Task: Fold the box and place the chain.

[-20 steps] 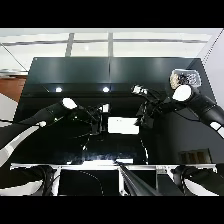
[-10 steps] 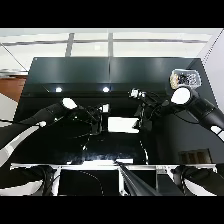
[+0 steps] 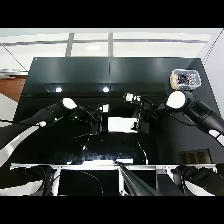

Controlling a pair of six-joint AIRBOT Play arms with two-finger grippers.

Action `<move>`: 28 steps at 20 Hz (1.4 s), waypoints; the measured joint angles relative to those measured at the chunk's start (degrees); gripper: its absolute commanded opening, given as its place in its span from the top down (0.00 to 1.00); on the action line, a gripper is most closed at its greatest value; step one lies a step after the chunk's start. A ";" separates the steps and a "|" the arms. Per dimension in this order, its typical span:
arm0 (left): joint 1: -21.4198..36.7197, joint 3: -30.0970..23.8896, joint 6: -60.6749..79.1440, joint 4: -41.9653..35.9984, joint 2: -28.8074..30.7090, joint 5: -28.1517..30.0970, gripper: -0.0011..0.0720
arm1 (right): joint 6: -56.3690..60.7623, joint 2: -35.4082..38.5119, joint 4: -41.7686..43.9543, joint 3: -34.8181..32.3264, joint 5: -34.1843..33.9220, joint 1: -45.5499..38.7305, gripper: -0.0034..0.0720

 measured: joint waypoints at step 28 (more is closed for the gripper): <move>0.00 0.00 0.07 0.04 0.00 0.00 0.33 | 2.03 -0.07 -1.36 -2.29 -3.13 2.23 0.59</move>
